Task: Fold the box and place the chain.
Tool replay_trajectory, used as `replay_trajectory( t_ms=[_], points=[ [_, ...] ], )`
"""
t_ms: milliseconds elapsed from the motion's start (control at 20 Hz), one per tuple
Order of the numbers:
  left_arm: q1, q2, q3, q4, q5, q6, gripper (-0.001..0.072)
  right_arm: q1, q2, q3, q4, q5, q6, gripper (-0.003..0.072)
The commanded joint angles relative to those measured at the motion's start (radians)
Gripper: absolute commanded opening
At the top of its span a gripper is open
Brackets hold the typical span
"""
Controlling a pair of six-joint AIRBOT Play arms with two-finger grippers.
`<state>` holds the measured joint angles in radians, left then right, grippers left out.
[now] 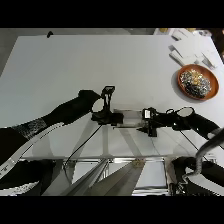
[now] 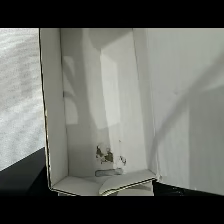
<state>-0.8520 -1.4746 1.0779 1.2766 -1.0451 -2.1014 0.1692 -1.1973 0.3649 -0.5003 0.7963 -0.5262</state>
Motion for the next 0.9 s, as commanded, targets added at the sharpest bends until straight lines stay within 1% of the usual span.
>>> replay_trajectory(
  t_ms=[0, 50, 150, 250, 350, 400, 450, 500, 650, 850],
  points=[
    [-0.004, -0.006, 0.045, 0.048, -0.033, -0.053, 0.0321, 0.000, 0.001, 0.001, 0.000, 0.000, 0.001, 0.0337],
    [-0.007, -0.015, 0.071, 0.070, -0.064, -0.062, 0.0320, 0.000, 0.001, 0.001, 0.000, 0.000, 0.001, 0.0337],
    [-0.016, -0.044, 0.114, 0.126, -0.158, -0.097, 0.0321, 0.000, 0.001, 0.001, 0.000, 0.000, 0.001, 0.0337],
    [-0.025, -0.072, 0.138, 0.122, -0.209, -0.131, 0.0321, 0.000, 0.001, 0.001, 0.000, 0.000, 0.001, 0.0337],
    [-0.040, -0.101, 0.176, 0.116, -0.219, -0.151, 0.0319, 0.000, 0.001, 0.001, 0.000, 0.000, 0.001, 0.0337],
    [-0.048, -0.120, 0.204, 0.118, -0.227, -0.151, 0.0271, 0.000, 0.001, 0.001, 0.000, 0.000, 0.001, 0.0337],
    [-0.057, -0.142, 0.232, 0.133, -0.234, -0.154, 0.0247, 0.000, 0.001, 0.001, 0.000, 0.000, 0.001, 0.0337],
    [-0.067, -0.162, 0.249, 0.151, -0.248, -0.191, 0.0247, 0.000, 0.001, 0.001, 0.000, 0.000, 0.001, 0.0337],
    [-0.086, -0.201, 0.253, 0.153, -0.231, -0.292, 0.0247, 0.000, 0.001, 0.001, 0.000, 0.000, 0.001, 0.0337],
    [-0.098, -0.224, 0.253, 0.156, -0.220, -0.294, 0.0247, 0.000, 0.001, 0.001, 0.000, 0.001, 0.001, 0.0337]
  ],
)
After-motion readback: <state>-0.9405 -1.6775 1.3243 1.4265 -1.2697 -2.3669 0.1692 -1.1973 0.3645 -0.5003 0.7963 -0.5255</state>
